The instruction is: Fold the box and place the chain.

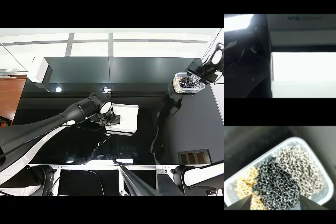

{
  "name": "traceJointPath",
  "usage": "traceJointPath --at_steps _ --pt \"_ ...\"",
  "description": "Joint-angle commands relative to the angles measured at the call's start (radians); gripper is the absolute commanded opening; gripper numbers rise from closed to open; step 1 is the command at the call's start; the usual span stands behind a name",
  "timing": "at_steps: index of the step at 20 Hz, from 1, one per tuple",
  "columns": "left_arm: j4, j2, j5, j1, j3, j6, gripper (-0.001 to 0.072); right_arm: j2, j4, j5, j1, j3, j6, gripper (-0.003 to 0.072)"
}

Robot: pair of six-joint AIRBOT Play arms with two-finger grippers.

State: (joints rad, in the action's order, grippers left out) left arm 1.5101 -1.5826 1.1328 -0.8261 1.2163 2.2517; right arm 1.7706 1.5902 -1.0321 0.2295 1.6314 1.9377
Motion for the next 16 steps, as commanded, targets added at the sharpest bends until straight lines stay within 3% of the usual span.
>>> traceJointPath --at_steps 1,6,7,9,10,16 --pt "0.0 0.0 0.002 0.0 0.0 0.0 0.0028 0.137 -0.041 -0.138 0.006 0.136 -0.049 0.0548" --pt "-0.001 0.0 0.002 0.0 0.0 0.001 0.0029 0.18 -0.039 -0.136 0.014 0.136 -0.051 0.0547" --pt "-0.001 0.0 0.002 0.0 0.0 0.001 0.0029 0.188 -0.05 -0.137 0.014 0.136 -0.06 0.0496" --pt "0.0 0.0 0.002 0.0 0.0 0.001 0.0029 0.194 -0.098 -0.143 0.013 0.136 -0.147 0.0203" --pt "0.0 0.0 0.002 0.0 0.0 0.001 0.0029 0.185 -0.098 -0.148 0.011 0.137 -0.179 0.0022" --pt "-0.001 0.0 0.002 0.0 0.0 0.001 0.0029 -0.037 -0.095 -0.127 0.011 0.137 -0.265 0.002"
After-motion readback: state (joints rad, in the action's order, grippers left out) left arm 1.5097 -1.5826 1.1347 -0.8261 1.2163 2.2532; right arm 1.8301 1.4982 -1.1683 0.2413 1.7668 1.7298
